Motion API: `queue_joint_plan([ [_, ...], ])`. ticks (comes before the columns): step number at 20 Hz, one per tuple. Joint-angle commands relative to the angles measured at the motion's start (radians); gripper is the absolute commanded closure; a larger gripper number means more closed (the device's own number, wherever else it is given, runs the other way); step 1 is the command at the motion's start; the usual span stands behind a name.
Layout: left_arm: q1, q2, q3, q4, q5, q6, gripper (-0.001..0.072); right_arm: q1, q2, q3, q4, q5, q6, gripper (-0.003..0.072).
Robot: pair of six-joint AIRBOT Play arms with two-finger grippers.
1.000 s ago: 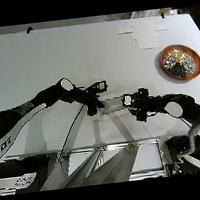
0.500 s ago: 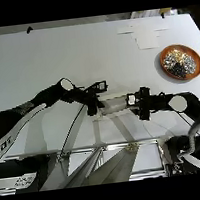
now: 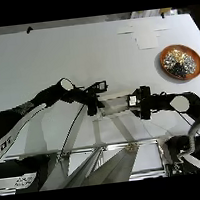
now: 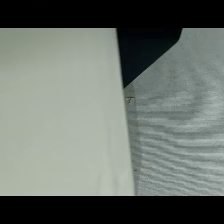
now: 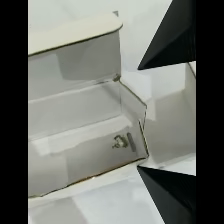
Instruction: Fold the box and place the chain.
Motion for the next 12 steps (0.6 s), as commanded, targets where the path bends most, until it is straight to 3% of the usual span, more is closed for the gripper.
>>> queue_joint_plan([
  [1,0.0,0.0,0.0,0.0,0.001,0.0,0.07,0.0,0.008,0.0,-0.02,-0.051,-0.001,-0.0002],
  [6,0.0,0.0,0.0,0.0,0.001,0.0,0.07,-0.001,-0.049,0.0,0.079,-0.075,-0.06,-0.0006],
  [12,0.0,0.0,0.0,0.0,0.0,0.0,0.07,-0.054,-0.092,0.0,0.18,-0.024,-0.144,-0.0005],
])
